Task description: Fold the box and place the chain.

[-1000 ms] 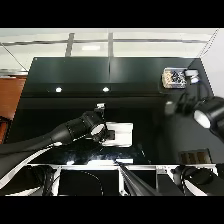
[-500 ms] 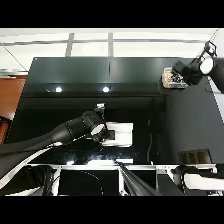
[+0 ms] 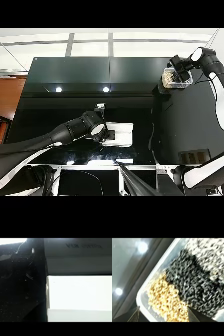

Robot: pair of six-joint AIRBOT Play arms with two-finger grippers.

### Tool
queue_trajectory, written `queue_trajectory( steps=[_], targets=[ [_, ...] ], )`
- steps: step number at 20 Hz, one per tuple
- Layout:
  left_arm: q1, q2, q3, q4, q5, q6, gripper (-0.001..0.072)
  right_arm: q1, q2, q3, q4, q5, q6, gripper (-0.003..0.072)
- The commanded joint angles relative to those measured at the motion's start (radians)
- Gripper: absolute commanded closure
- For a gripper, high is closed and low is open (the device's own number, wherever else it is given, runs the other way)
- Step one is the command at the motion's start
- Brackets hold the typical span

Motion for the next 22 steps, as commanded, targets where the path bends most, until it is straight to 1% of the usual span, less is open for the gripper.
queue_trajectory(
  steps=[1, 7, 8, 9, 10, 11, 12, 13, 14, 17, 19, 20, 22],
  targets=[
    [0.0, 0.0, 0.0, 0.001, 0.001, 0.0, 0.0679, -0.003, -0.026, 0.018, -0.007, 0.026, 0.05, 0.0034],
    [0.0, -0.001, 0.0, 0.003, 0.001, 0.0, 0.0679, 0.007, -0.057, 0.018, 0.025, 0.003, 0.051, 0.0036],
    [0.0, -0.001, 0.0, 0.003, 0.0, 0.0, 0.0679, 0.008, -0.061, 0.018, 0.024, 0.004, 0.051, 0.0175],
    [0.0, -0.001, 0.0, 0.003, 0.0, 0.0, 0.0678, 0.008, -0.062, 0.018, 0.024, 0.003, 0.051, 0.0191],
    [0.0, -0.001, 0.0, 0.003, 0.001, 0.0, 0.0679, 0.007, -0.062, 0.019, 0.024, 0.003, 0.05, 0.0271],
    [0.0, -0.001, 0.0, 0.004, 0.001, 0.0, 0.0679, 0.005, -0.061, 0.019, 0.026, 0.007, 0.037, 0.0447],
    [0.0, -0.002, 0.0, 0.004, 0.001, 0.0, 0.0679, 0.005, -0.06, 0.024, 0.027, 0.014, -0.002, 0.0562],
    [0.0, -0.002, 0.0, 0.004, 0.001, 0.0, 0.0679, 0.006, -0.058, 0.026, 0.028, 0.018, -0.032, 0.0647],
    [0.0, -0.002, 0.0, 0.004, 0.002, 0.0, 0.0678, 0.006, -0.052, 0.026, 0.026, 0.028, -0.057, 0.0668],
    [0.0, -0.002, 0.0, 0.004, 0.001, 0.0, 0.0679, -0.003, -0.024, 0.026, 0.019, 0.053, -0.106, 0.0669],
    [0.0, -0.002, 0.0, 0.003, 0.001, 0.0, 0.0679, -0.008, 0.008, 0.026, 0.019, 0.047, -0.161, 0.0669],
    [0.0, -0.002, 0.0, 0.004, 0.001, 0.0, 0.0679, -0.009, 0.029, 0.026, 0.021, 0.047, -0.209, 0.0669],
    [0.0, -0.002, 0.0, 0.003, 0.001, 0.0, 0.0679, -0.007, 0.079, 0.026, 0.039, 0.077, -0.404, 0.0669]
  ],
)
